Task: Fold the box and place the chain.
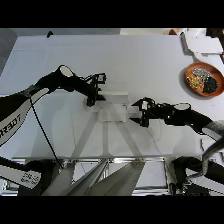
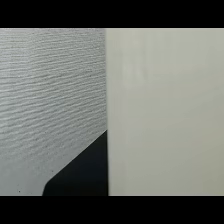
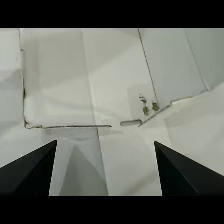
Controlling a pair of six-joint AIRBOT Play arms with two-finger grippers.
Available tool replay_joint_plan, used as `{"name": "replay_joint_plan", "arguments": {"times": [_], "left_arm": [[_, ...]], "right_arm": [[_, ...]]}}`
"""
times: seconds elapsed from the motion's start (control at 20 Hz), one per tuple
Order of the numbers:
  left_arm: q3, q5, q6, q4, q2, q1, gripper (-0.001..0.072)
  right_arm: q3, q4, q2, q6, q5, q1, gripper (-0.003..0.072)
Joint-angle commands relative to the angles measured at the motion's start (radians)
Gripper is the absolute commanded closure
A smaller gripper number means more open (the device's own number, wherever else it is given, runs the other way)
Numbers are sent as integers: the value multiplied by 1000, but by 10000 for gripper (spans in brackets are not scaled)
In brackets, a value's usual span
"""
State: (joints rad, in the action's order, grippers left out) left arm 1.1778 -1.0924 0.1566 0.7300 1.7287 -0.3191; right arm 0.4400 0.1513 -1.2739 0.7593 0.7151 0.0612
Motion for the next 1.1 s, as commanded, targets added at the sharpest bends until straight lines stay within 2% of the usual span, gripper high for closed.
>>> {"name": "replay_joint_plan", "arguments": {"times": [0.0,0.5,0.75,1.05], "left_arm": [[0,0,0,0,1,0,697],[0,0,0,0,1,0,697],[0,0,0,0,1,0,697],[0,0,0,0,1,0,697]], "right_arm": [[-1,-3,-10,9,-1,43,-10],[-1,-8,-36,8,-27,60,-10],[-1,-187,-36,-7,-16,60,-9],[0,-181,-35,-219,-31,59,-8]]}}
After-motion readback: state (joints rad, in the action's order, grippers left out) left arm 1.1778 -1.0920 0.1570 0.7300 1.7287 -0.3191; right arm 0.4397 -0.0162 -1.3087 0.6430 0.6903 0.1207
